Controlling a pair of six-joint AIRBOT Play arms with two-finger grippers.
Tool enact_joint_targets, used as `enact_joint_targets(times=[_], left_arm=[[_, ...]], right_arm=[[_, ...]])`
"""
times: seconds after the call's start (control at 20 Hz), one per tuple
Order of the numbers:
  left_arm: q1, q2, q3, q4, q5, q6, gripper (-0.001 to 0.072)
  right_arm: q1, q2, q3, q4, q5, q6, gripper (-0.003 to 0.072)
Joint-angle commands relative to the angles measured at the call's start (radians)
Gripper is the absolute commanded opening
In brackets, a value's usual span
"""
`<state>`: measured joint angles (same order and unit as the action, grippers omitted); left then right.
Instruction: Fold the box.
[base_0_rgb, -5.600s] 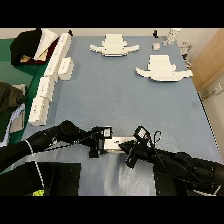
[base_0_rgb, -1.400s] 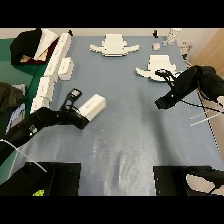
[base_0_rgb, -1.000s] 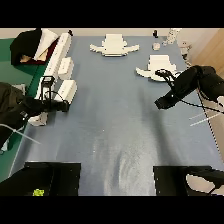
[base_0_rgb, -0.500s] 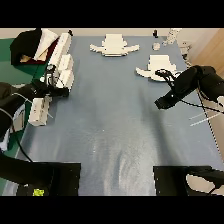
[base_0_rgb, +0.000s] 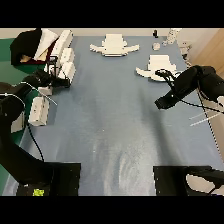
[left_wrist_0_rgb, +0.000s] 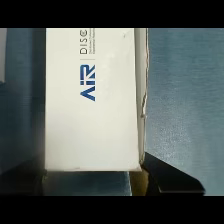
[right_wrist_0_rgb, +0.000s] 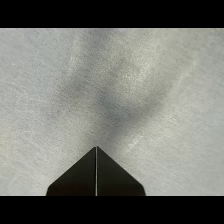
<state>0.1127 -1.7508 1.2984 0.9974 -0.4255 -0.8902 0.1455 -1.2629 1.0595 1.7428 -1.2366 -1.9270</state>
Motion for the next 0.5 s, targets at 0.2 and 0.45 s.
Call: enact_joint_targets(times=[0.2,0.45], left_arm=[[0.001,-0.025,0.029,0.062,-0.036,0.003,0.0454],[0.001,-0.025,0.029,0.057,-0.038,0.003,0.0455]], right_arm=[[-0.001,0.0,0.001,0.0,0.0,0.0,0.0006],[-0.001,0.0,0.001,0.0,0.0,0.0,0.0006]])
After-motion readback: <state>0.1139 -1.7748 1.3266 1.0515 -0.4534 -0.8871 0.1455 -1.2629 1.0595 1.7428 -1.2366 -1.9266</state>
